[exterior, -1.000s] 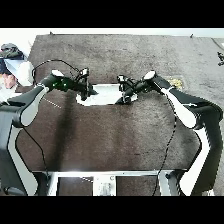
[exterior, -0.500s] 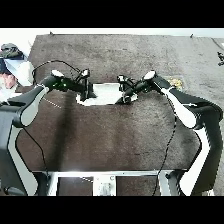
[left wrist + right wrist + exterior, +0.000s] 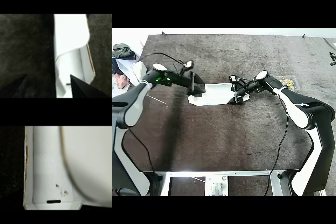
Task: Fold the box and place the chain.
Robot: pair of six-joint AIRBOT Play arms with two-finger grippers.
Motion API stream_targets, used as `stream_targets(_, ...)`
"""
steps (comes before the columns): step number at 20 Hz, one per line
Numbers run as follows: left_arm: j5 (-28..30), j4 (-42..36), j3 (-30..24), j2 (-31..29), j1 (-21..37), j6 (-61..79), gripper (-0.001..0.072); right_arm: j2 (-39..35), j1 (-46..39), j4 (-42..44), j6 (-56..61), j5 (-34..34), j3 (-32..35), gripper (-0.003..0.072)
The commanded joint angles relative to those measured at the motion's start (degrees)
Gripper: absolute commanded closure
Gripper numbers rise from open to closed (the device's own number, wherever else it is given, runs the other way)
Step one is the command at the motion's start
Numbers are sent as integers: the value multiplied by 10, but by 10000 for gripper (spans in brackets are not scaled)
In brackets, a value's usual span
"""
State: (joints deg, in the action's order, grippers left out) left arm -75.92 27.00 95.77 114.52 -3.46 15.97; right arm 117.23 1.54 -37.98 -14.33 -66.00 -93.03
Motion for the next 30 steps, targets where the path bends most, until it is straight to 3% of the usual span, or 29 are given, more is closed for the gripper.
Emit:
stream_targets(1,-39,-18,9,-26,28,-25,136,0,0,0,0,0,0,270)
stream_targets(2,-49,-19,9,-32,28,-25,151,0,0,0,0,0,0,270)
stream_targets(4,-62,-21,9,-41,25,-34,692,0,0,0,0,0,0,270)
stream_targets(9,-85,-49,7,-45,5,-99,705,0,0,0,0,0,0,270)
stream_targets(14,-30,-47,-16,-45,-30,-98,705,0,0,0,0,0,0,270)
stream_targets(17,-40,-34,-17,-48,-35,-95,706,0,0,0,0,0,0,270)
stream_targets(23,-23,-1,-20,-123,-7,-104,706,0,0,0,0,0,0,270)
stream_targets(30,28,-9,-153,-165,-38,-86,706,0,0,0,0,0,0,270)
